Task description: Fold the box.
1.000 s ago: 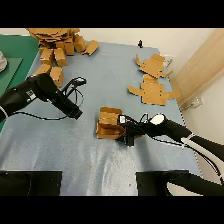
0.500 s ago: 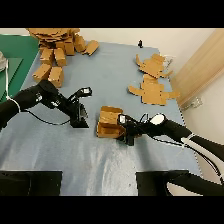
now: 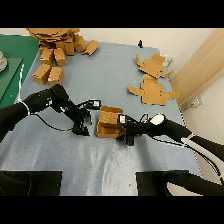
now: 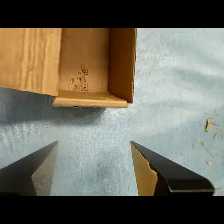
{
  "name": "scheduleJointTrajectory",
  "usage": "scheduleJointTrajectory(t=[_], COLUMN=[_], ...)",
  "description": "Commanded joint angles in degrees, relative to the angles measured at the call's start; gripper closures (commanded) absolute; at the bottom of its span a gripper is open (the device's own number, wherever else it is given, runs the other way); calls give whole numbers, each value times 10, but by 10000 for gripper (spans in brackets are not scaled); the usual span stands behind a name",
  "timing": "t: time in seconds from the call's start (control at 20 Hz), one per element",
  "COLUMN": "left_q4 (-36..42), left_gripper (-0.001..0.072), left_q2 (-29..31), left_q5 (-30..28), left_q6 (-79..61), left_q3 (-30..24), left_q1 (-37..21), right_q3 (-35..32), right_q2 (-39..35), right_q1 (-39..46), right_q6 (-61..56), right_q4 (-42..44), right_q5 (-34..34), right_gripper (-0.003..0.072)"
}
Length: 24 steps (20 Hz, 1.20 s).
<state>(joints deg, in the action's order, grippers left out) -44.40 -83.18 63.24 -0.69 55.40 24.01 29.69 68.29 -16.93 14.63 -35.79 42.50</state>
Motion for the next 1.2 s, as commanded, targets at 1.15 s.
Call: scheduleJointTrajectory(t=[1.15], left_q4=[127], left_gripper=[21], left_q2=[9], left_q5=[-148], left_q6=[-163], left_q3=[-88], left_q1=[17], right_q3=[0], right_q2=[0], right_q1=[0], right_q6=[0], right_q4=[0], right_q5=[5], right_gripper=[216])
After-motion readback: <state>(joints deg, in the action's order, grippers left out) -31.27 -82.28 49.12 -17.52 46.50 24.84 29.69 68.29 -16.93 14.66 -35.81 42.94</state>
